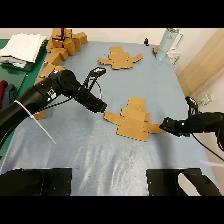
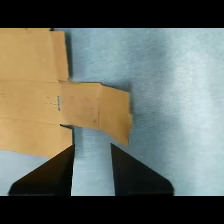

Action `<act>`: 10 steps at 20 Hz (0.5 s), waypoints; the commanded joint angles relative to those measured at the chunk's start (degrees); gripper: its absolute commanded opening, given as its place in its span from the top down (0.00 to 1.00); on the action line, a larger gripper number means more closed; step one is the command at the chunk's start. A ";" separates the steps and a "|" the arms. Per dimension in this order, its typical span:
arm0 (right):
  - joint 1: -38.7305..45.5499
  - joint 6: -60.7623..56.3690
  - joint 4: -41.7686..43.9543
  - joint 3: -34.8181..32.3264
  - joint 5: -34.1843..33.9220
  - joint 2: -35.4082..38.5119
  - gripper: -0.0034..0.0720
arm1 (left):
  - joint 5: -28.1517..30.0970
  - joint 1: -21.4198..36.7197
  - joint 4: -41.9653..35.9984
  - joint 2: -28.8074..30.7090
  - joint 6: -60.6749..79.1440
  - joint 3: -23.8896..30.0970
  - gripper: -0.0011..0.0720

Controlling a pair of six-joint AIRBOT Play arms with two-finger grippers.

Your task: Fold the box.

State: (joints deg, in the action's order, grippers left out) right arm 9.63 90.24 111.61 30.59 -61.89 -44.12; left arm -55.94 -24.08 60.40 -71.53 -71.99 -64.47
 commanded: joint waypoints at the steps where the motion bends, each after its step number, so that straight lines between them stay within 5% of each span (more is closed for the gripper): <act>1: 0.17 0.26 -3.82 5.62 -1.53 -9.99 0.50 | 0.04 0.00 0.00 0.04 0.00 0.00 0.97; 5: 0.17 -0.76 -6.91 13.35 -1.99 -14.86 0.49 | 4.09 0.00 0.00 0.04 0.00 -0.04 0.97; 10: 0.15 -1.92 -9.16 14.67 -3.48 -16.48 0.49 | 4.59 0.00 0.00 0.04 0.00 -0.07 0.97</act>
State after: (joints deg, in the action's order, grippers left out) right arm 9.76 88.92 103.92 44.03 -64.10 -58.83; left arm -52.14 -24.08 60.40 -71.53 -71.99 -64.47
